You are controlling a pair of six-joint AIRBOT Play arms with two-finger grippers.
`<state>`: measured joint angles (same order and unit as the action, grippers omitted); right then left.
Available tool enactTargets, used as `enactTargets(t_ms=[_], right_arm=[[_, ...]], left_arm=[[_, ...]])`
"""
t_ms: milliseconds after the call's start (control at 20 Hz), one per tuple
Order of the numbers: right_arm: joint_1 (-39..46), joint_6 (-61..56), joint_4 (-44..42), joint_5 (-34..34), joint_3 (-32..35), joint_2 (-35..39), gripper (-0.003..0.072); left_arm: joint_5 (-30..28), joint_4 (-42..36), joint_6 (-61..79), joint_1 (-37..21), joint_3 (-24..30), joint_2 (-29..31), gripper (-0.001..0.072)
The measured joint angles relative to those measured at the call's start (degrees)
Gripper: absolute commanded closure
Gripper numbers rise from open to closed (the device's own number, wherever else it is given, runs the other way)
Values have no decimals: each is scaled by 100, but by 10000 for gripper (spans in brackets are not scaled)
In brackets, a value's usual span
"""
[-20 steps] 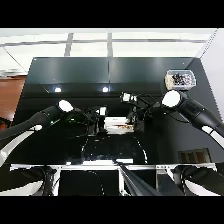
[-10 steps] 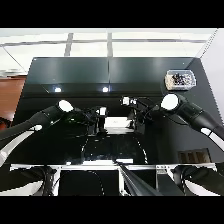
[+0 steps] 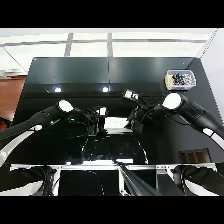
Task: Fold the box and place the chain.
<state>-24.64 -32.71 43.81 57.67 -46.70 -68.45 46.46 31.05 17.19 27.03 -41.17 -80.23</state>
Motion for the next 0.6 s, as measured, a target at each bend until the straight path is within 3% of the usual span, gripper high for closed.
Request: enactTargets(t_ms=[50, 300, 600], right_arm=[[20, -411, -92, 50, 2, 13, 672], [105, -1860, -623, -42, 256, -66, 672], [149, -2293, -918, -376, 411, -420, 672]], left_arm=[[0, -2, -2, 0, 0, 0, 376], [-2, -2, -2, 0, 0, 0, 376], [-11, 0, 0, 0, 0, 0, 376]])
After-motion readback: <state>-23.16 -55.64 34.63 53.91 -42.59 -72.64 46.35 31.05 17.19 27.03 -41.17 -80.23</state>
